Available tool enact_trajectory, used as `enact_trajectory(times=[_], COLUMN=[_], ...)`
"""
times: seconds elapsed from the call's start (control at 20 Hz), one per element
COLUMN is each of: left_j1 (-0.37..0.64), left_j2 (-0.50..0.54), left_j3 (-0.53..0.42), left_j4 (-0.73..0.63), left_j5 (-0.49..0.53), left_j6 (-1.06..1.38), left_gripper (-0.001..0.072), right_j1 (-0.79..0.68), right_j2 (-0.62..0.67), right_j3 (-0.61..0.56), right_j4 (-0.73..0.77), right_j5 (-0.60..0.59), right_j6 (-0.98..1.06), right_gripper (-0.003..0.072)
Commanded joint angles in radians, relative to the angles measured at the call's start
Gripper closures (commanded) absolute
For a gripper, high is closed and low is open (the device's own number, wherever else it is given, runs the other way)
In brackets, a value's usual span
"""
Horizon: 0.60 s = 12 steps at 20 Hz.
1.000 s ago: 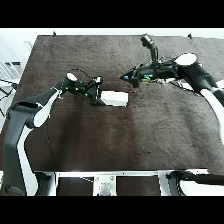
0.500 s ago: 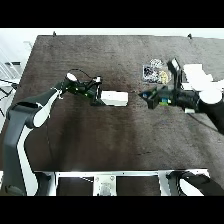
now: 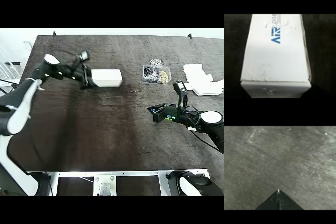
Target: Fold the box and place the chain.
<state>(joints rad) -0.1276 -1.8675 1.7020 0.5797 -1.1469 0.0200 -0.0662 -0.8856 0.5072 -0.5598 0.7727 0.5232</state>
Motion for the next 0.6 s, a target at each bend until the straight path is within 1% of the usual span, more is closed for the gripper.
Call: enact_trajectory(times=[0.0,0.15,0.25,0.3,0.4,0.55], left_j1=[0.088,0.172,0.231,0.269,0.351,0.473], left_j2=[0.142,0.261,0.326,0.342,0.346,0.346], left_j3=[-0.013,-0.090,-0.169,-0.203,-0.256,-0.344], left_j4=[-0.002,0.016,0.032,0.043,0.045,0.044], left_j5=[0.075,0.263,0.404,0.463,0.513,0.549], left_j6=[-0.166,-0.260,-0.310,-0.343,-0.382,-0.390], left_gripper=[0.0698,0.0698,0.0698,0.0698,0.0698,0.0695], right_j1=[-0.011,-0.011,-0.011,-0.011,-0.011,-0.011], right_j2=[0.039,0.110,0.140,0.146,0.147,0.147], right_j3=[-0.015,-0.015,-0.015,-0.015,-0.015,-0.015], right_j4=[0.010,0.009,0.007,0.007,0.007,0.008], right_j5=[-0.026,-0.077,-0.078,-0.078,-0.077,-0.077], right_j6=[-0.042,-0.053,-0.064,-0.064,-0.064,-0.064], right_gripper=[0.0667,0.0667,0.0667,0.0667,0.0667,0.0667])
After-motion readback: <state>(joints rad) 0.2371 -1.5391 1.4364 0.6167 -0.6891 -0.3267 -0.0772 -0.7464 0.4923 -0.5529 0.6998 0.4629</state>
